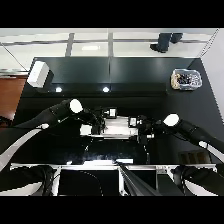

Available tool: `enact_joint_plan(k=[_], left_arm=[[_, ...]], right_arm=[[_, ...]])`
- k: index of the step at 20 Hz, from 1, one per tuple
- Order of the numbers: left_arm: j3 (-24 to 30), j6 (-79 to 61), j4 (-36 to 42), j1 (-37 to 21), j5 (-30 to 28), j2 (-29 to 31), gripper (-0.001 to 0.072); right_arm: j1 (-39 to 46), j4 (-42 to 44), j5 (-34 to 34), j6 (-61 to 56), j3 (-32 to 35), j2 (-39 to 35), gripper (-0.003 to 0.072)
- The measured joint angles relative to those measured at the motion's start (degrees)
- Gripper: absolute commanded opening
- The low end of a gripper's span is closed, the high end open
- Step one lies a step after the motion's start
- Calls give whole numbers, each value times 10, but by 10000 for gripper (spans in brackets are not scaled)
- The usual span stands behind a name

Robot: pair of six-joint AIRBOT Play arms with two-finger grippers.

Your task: Fold the box and place the chain.

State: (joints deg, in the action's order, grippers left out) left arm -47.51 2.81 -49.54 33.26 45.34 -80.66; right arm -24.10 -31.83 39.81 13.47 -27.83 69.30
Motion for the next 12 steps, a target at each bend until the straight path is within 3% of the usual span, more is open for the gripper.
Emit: enact_joint_plan(k=[3, 6, 7, 8, 9, 12], left_arm=[[-1, 45, -40, -10, 5, 28, 475], [-1, 124, -110, -27, 48, 74, 469], [-1, 148, -130, -34, 66, 89, 420], [-1, 176, -147, -42, 92, 104, 259], [-1, 201, -159, -48, 120, 116, 25], [5, 269, -156, -56, 203, 136, 23]], right_arm=[[0, 0, 0, 0, 0, 0, 201], [0, 0, 0, 0, 0, 0, 201], [0, 0, 0, 0, 0, 0, 201], [0, -1, 1, 1, 0, 0, 201], [0, -2, 3, 2, 0, 0, 201], [0, -5, 8, 5, 0, 0, 201]])
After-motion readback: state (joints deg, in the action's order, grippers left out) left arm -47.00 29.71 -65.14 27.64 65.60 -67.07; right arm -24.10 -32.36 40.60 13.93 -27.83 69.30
